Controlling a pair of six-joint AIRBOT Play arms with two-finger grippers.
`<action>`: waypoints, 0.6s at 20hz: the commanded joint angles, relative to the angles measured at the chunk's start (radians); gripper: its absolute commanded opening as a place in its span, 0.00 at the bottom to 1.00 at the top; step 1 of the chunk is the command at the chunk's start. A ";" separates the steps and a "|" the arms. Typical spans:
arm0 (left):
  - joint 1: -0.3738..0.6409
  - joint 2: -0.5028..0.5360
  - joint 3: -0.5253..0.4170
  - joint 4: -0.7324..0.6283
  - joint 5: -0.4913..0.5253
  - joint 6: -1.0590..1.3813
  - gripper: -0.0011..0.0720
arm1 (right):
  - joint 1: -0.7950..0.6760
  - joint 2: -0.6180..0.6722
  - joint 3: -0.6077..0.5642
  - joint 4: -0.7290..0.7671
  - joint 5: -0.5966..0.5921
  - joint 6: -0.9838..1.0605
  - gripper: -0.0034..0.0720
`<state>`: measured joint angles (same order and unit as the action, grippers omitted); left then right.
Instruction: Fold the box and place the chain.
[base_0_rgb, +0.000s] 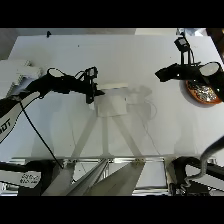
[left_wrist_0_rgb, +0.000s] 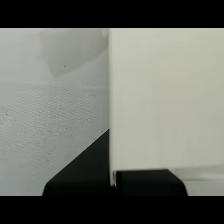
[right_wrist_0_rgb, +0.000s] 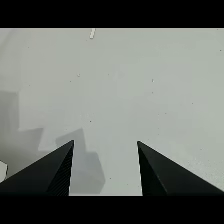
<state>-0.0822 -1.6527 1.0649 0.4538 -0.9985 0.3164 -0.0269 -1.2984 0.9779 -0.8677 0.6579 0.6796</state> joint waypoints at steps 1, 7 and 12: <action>0.000 -0.032 -0.001 -0.012 0.004 0.049 0.01 | 0.000 0.001 0.000 0.000 0.000 0.000 0.63; 0.002 -0.045 0.027 0.017 -0.073 0.092 0.01 | 0.000 0.001 0.000 0.000 0.000 0.000 0.63; 0.000 -0.047 0.097 0.080 -0.098 0.082 0.01 | 0.000 0.001 0.000 0.000 0.000 0.000 0.63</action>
<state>-0.0814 -1.6978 1.1316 0.4988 -1.0748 0.4004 -0.0269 -1.2984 0.9779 -0.8680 0.6579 0.6796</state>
